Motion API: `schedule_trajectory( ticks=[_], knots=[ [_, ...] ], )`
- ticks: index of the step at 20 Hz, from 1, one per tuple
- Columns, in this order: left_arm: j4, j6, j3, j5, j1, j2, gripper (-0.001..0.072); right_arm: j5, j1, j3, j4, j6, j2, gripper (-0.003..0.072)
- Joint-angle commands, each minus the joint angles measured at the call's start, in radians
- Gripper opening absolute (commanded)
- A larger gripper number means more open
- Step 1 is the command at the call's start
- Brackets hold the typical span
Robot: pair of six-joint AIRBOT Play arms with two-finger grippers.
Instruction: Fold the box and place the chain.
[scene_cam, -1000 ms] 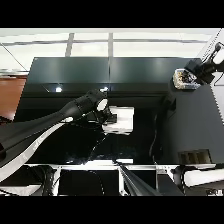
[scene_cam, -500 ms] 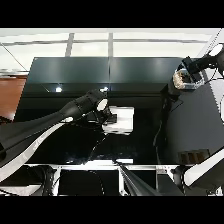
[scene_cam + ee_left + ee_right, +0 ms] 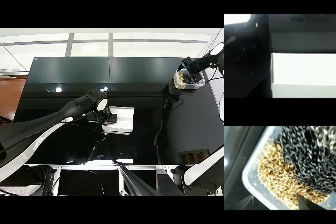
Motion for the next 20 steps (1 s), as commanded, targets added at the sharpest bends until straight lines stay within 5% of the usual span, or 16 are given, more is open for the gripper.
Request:
schedule_trajectory(
  ticks=[1, 20],
  knots=[
    [0.0, 0.0, 0.0, 0.0, 0.001, -0.001, 0.0027, 0.057, -0.015, 0.06, -0.001, -0.029, -0.001, 0.0586],
    [0.0, 0.0, 0.0, 0.001, 0.001, -0.001, 0.0027, 0.1, 0.002, 0.061, -0.02, -0.046, -0.062, 0.0545]
  ],
)
